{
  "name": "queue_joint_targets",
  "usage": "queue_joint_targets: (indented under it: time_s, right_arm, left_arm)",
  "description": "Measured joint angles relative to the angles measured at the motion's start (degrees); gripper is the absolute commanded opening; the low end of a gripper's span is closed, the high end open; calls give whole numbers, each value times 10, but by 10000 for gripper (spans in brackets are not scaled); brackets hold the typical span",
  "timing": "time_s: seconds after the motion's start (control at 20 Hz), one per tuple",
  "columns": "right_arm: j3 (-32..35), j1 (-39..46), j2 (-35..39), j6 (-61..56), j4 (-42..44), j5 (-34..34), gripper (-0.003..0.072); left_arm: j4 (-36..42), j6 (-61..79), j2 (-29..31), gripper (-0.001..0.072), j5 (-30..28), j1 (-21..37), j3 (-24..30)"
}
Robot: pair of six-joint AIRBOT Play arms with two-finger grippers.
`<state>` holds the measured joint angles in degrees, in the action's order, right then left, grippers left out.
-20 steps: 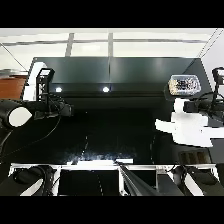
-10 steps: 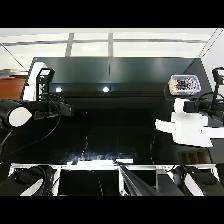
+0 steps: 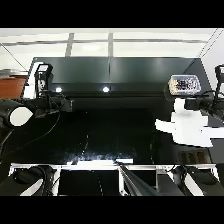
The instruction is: Fold the box and place the chain.
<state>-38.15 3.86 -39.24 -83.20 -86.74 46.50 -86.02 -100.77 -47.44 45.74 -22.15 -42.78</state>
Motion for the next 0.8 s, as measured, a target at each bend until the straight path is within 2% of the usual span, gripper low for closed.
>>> queue_joint_targets:
  time_s: [0.2,0.25,0.3,0.35,0.4,0.45,0.55,0.65,0.8]
  right_arm:
    - [0,0,0,-1,2,-25,23]
    - [0,0,0,-1,5,-32,23]
    - [0,0,0,-2,7,-38,25]
    - [0,0,0,-4,10,-43,124]
    - [0,0,0,-6,14,-46,538]
    - [0,0,0,-7,16,-47,676]
    - [0,3,-3,-23,5,-46,676]
    - [0,25,-12,-72,-42,-37,676]
    - [0,132,-44,-133,-109,-27,708]
  left_arm:
    - [4,0,-1,33,-14,0,0]
    - [4,0,-2,66,-17,0,0]
    - [4,0,-3,347,-20,0,0]
    - [5,0,-6,710,-23,0,0]
    - [6,0,-9,704,-24,0,0]
    - [8,-1,-13,704,-27,0,0]
    - [10,-1,-23,703,-28,0,0]
    - [13,-1,-32,703,-30,0,0]
    - [14,-1,-41,703,-31,0,0]
